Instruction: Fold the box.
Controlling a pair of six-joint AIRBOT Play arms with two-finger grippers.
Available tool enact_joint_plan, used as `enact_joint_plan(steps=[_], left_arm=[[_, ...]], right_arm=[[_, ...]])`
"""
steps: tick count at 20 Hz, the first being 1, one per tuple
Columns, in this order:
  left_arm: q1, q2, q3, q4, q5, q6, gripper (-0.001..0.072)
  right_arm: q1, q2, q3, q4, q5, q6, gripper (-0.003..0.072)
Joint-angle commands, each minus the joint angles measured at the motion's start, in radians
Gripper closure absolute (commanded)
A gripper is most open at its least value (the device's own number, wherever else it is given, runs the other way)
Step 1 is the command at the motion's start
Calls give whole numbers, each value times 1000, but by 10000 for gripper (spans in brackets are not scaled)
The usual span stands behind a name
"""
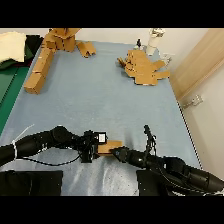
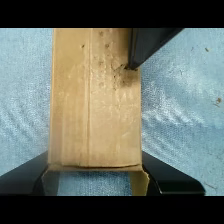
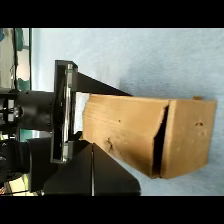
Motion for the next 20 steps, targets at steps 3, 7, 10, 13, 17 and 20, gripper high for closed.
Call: enact_joint_plan(steps=[3, 7, 10, 13, 17, 20], left_arm=[[0, 0, 1, 0, 0, 0, 234], [0, 0, 1, 0, 0, 0, 234], [0, 0, 1, 0, 0, 0, 234], [0, 0, 1, 0, 0, 0, 234], [0, 0, 1, 0, 0, 0, 234], [0, 0, 1, 0, 0, 0, 234]], right_arm=[[0, -54, -4, 8, 22, 6, 683], [2, -80, -4, 4, 21, 6, 683], [2, -104, -4, 0, 21, 6, 683], [2, -109, -4, -8, 21, 5, 683], [2, -108, -1, -31, 23, -4, 683], [2, -107, 14, -68, 21, -4, 683]])
